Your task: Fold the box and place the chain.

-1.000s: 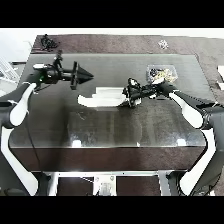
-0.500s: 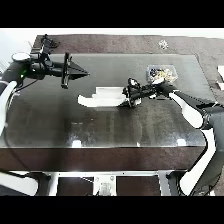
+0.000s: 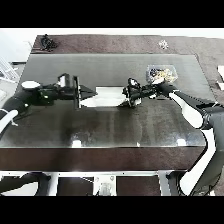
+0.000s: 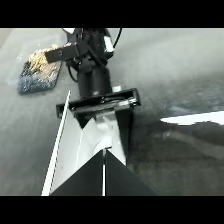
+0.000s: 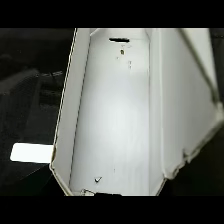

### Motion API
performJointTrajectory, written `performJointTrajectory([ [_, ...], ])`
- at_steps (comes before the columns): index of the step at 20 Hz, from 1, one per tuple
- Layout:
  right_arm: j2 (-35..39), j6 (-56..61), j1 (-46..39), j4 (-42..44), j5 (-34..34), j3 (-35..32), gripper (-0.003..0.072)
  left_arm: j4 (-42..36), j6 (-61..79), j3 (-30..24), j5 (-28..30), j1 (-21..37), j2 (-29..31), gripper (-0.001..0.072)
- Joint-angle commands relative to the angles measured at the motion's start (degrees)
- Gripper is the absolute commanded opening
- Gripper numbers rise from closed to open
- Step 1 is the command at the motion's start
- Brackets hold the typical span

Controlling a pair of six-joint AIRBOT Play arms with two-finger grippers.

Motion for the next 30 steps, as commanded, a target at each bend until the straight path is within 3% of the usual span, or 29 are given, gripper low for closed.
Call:
performJointTrajectory([
  [1, 0.00, 0.00, 0.04, 0.00, 0.02, 0.02, 0.0579, -1.31, -0.44, -2.56, 8.24, -4.22, -1.95, 0.0017],
  [6, 0.00, 0.00, 0.04, 0.00, 0.02, 0.02, 0.0579, -1.53, -2.12, -1.25, 8.35, -4.07, -8.04, 0.0017],
  [10, 0.00, 0.00, 0.04, 0.00, 0.02, 0.02, 0.0580, 0.37, -7.13, 8.37, 8.76, -3.89, -12.57, 0.0017],
  [13, 0.00, 0.00, 0.04, 0.00, 0.02, 0.02, 0.0579, 3.98, -14.99, 16.72, 4.94, -1.81, -17.31, 0.0016],
  [16, 0.00, 0.00, 0.04, 0.00, 0.02, 0.02, 0.0579, 8.81, -19.91, 21.68, 4.55, -0.02, -21.11, 0.0016],
  [23, 0.00, 0.00, 0.04, 0.00, 0.02, 0.02, 0.0579, 10.19, -21.81, 27.12, 6.01, -0.02, -27.80, 0.0016],
  [30, 0.00, 0.00, 0.04, 0.00, 0.02, 0.02, 0.0580, 10.40, -22.03, 27.43, 7.23, -0.02, -29.09, 0.0016],
])
